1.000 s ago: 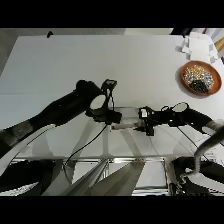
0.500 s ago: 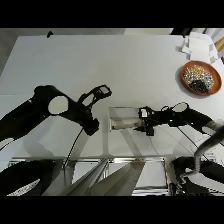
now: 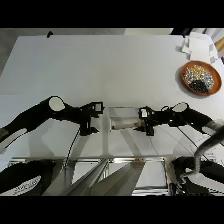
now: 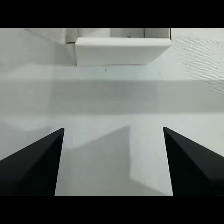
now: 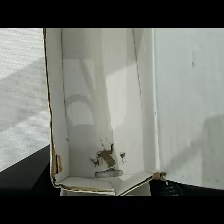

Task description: Fold the box and place the chain.

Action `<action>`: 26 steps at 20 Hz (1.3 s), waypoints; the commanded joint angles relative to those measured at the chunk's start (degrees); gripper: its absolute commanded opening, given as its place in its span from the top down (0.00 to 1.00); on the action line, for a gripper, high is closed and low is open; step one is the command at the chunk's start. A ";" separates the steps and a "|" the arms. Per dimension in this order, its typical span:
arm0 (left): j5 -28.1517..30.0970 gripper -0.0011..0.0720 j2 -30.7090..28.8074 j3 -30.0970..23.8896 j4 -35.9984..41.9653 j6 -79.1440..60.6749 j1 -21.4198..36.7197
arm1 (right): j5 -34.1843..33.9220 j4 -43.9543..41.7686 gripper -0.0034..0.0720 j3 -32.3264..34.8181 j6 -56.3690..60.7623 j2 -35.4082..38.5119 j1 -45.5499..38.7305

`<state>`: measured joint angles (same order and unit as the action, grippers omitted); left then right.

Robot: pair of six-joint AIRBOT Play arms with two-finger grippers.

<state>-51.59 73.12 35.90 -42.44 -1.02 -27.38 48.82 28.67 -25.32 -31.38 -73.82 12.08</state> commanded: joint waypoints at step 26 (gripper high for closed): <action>13.64 0.03 6.73 -0.66 18.78 -15.76 -8.09 | 0.02 0.00 0.51 -0.02 0.00 0.02 0.00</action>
<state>-39.03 79.85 35.22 -25.15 -16.88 -35.42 48.84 28.69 -25.34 -31.40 -73.82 12.05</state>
